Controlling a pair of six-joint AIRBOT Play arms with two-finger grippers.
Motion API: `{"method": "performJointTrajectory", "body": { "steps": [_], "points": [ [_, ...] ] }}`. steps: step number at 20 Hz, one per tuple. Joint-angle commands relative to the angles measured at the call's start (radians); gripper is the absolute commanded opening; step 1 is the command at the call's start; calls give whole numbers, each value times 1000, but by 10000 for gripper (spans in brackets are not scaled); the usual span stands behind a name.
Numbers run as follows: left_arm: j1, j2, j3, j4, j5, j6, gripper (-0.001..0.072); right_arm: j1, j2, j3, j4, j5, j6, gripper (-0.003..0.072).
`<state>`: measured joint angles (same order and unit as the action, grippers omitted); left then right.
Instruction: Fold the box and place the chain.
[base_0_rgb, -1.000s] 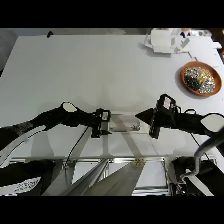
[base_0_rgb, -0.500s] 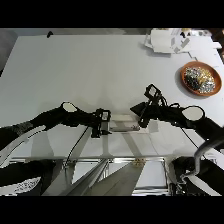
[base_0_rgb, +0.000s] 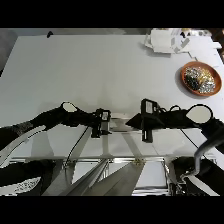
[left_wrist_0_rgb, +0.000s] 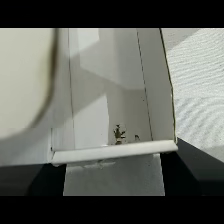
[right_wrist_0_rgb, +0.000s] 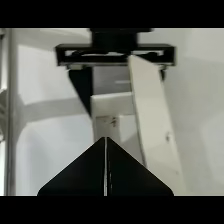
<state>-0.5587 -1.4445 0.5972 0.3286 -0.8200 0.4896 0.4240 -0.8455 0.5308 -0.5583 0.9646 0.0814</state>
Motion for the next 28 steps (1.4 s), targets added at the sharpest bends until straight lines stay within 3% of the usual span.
{"method": "performJointTrajectory", "body": {
  "steps": [1,5,8,15,21,24,28],
  "points": [
    [0,0,0,0,0,0,150,63,-67,3,-52,-45,3,23],
    [0,0,0,0,0,0,150,68,-152,3,-55,-444,178,23],
    [0,0,0,0,0,0,150,62,-156,3,-64,-597,211,23],
    [0,0,0,0,0,0,150,9,-279,3,-179,-459,289,23],
    [0,0,0,0,0,0,150,9,-279,4,-182,-428,289,24],
    [0,0,0,0,0,0,150,9,-214,43,-182,-380,289,24],
    [0,0,0,0,0,0,150,9,-32,76,-248,-301,289,24]
  ]
}}
